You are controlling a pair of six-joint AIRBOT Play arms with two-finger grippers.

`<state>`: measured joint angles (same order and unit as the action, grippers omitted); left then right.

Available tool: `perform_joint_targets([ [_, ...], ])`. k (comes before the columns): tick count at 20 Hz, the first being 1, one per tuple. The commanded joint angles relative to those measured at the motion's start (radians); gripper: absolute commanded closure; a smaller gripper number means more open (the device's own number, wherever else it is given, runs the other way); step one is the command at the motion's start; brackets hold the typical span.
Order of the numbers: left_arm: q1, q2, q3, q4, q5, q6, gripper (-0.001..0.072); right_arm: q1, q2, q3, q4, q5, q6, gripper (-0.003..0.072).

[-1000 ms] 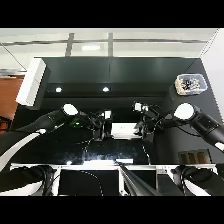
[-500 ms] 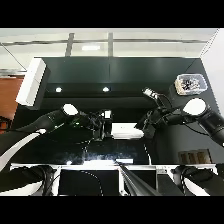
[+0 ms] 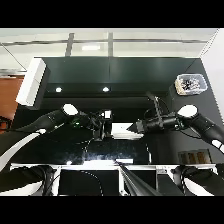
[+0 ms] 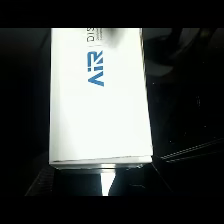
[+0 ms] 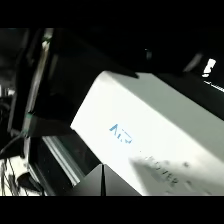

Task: Fold the box and place the chain.

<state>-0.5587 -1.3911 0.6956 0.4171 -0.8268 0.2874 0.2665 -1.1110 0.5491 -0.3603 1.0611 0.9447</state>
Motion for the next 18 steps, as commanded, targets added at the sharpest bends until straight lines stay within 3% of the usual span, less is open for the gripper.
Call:
perform_joint_targets([
  [1,0.000,0.000,0.001,0.000,0.000,0.000,0.0364,-0.001,-0.021,-0.006,-0.047,-0.068,0.121,0.0682],
  [5,0.000,0.000,0.001,0.000,0.000,0.000,0.0365,0.000,-0.054,-0.006,-0.148,-0.056,0.174,0.0682],
  [13,0.000,0.000,0.001,0.000,0.000,0.000,0.0365,0.000,-0.063,-0.006,-0.157,-0.101,0.172,0.0682],
  [18,0.000,0.000,0.001,0.000,0.000,0.000,0.0365,-0.030,-0.024,0.030,-0.140,-0.016,0.104,0.0681],
])
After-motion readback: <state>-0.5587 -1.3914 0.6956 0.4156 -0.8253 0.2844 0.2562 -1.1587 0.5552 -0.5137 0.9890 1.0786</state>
